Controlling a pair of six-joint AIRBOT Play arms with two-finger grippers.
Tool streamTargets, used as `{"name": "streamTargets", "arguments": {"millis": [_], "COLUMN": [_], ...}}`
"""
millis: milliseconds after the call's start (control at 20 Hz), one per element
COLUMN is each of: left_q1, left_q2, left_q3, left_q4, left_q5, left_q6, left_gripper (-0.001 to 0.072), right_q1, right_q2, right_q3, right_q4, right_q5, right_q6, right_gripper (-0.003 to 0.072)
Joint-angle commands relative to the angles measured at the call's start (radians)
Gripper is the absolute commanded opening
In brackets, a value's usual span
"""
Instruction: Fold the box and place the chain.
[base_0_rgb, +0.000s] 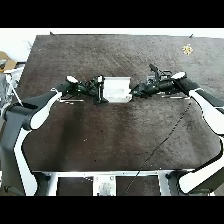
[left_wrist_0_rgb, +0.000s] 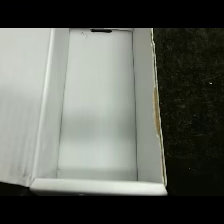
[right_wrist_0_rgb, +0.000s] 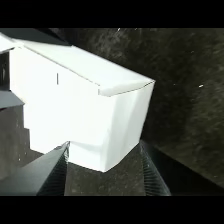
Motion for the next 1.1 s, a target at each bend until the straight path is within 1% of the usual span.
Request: {"name": "streamTargets", "arguments": {"millis": [0, 50, 100, 200, 350, 500, 600, 700, 800, 900, 1050], "left_q1": [0.001, 0.001, 0.001, 0.001, 0.001, 0.001, 0.001, 0.001, 0.001, 0.001, 0.001], "left_q2": [0.0, 0.0, 0.0, 0.0, 0.0, 0.0, 0.0, 0.0, 0.0, 0.0, 0.0], "left_q3": [0.0, 0.0, 0.0, 0.0, 0.0, 0.0, 0.0, 0.0, 0.0, 0.0, 0.0], "left_q4": [0.0, 0.0, 0.0, 0.0, 0.0, 0.0, 0.0, 0.0, 0.0, 0.0, 0.0], "left_q5": [0.0, 0.0, 0.0, 0.0, 0.0, 0.0, 0.0, 0.0, 0.0, 0.0, 0.0], "left_q6": [0.0, 0.0, 0.0, 0.0, 0.0, 0.0, 0.0, 0.0, 0.0, 0.0, 0.0], "left_gripper": [0.0269, 0.0269, 0.0269, 0.0269, 0.0269, 0.0269, 0.0269, 0.0269, 0.0269, 0.0269, 0.0269], "right_q1": [0.026, 0.036, 0.05, 0.079, 0.13, 0.171, 0.196, 0.222, 0.249, 0.279, 0.332], "right_q2": [-0.001, -0.001, -0.001, -0.001, -0.001, -0.001, -0.001, -0.003, -0.018, -0.045, -0.078], "right_q3": [0.032, 0.048, 0.066, 0.097, 0.129, 0.143, 0.158, 0.175, 0.196, 0.227, 0.298], "right_q4": [-0.085, -0.1, -0.111, -0.163, -0.303, -0.376, -0.398, -0.463, -0.583, -0.709, -0.777], "right_q5": [0.001, 0.0, 0.0, -0.014, -0.063, -0.103, -0.122, -0.14, -0.124, -0.08, -0.04], "right_q6": [0.073, 0.086, 0.093, 0.129, 0.221, 0.283, 0.304, 0.357, 0.449, 0.552, 0.621], "right_gripper": [0.0489, 0.0479, 0.0429, 0.0431, 0.0431, 0.0432, 0.0432, 0.0432, 0.0432, 0.0432, 0.043]}}
